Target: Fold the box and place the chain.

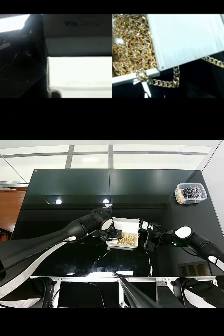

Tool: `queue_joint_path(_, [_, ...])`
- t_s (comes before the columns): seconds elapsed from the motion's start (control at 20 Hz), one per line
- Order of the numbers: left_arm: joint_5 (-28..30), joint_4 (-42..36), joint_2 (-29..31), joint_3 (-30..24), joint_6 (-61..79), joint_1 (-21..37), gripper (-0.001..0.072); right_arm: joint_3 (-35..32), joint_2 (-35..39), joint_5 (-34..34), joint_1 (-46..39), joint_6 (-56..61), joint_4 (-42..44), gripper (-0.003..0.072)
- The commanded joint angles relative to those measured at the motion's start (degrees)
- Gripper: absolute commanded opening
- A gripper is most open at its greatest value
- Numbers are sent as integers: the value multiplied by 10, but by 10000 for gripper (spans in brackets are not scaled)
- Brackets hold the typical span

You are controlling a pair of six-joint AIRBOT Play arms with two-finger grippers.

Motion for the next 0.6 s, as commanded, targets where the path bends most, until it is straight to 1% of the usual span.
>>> queue_joint_path(0.0, [0, 0, 0, 0, 0, 0, 31, 0, -3, -8, 0, -5, -2, 617])
queue_joint_path(0.05, [0, 0, 0, 0, 0, 0, 31, 0, -3, -8, 0, -5, -3, 616])
queue_joint_path(0.15, [0, 0, 0, 0, 0, 0, 31, 0, -3, -8, 0, -5, -3, 417])
queue_joint_path(0.3, [0, 0, 0, 0, 0, 0, 31, 0, -3, -18, 0, -5, -3, 414])
queue_joint_path(0.35, [0, 0, 0, 0, 0, 0, 31, 0, -3, -18, 0, -5, -3, 196])
queue_joint_path(0.4, [0, 0, 0, 0, 0, 0, 31, 0, -3, -18, 0, -5, -3, 17])
queue_joint_path(0.55, [0, 0, 0, 0, 0, 0, 31, 0, -3, -19, 0, -5, -3, 23])
